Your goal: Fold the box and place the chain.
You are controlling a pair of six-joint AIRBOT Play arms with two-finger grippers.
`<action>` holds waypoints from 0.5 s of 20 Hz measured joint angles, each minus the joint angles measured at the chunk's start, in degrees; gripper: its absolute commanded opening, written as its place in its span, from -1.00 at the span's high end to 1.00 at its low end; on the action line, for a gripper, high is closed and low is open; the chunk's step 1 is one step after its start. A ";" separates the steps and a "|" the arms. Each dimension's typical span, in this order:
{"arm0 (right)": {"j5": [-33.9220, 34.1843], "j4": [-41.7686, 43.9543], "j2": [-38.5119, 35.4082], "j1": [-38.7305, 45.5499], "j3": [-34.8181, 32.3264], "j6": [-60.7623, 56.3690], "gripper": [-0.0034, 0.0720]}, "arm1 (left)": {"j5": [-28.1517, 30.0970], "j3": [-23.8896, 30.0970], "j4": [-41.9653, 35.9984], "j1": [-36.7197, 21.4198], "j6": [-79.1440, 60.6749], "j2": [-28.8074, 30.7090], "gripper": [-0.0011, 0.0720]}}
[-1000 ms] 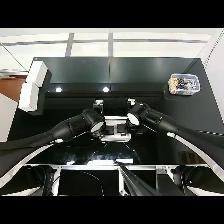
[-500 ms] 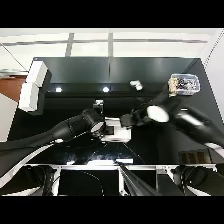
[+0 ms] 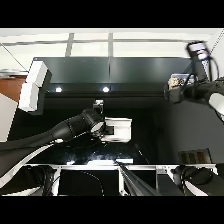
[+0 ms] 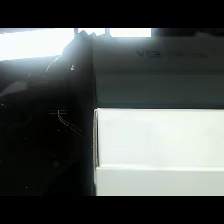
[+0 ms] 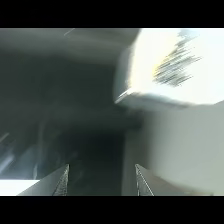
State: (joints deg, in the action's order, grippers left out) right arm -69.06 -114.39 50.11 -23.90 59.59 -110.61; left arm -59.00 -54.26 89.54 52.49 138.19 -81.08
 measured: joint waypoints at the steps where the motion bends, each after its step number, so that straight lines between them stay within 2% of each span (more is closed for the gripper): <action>1: 4.33 -1.22 0.11 3.69 -1.92 -0.79 -0.95 | 0.00 0.00 0.00 0.00 0.00 0.00 0.89; 3: 12.20 -1.95 1.97 11.04 -4.94 -2.51 -0.95 | 0.00 0.00 0.00 0.00 0.02 0.00 0.89; 5: 17.51 0.92 6.16 17.46 -5.44 -3.23 -0.95 | -0.02 0.00 0.00 0.00 0.02 0.00 0.89; 9: 21.62 11.06 19.08 26.12 0.92 -1.55 -0.94 | -0.02 0.00 0.00 0.00 0.04 0.00 0.89; 10: 21.59 13.68 22.86 27.58 3.87 -0.85 -0.82 | -0.04 0.00 0.00 0.00 0.04 0.00 0.89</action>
State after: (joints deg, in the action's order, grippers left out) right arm -47.46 -100.71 72.97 3.68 63.46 -111.46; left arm -59.05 -54.26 89.54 52.49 138.23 -81.08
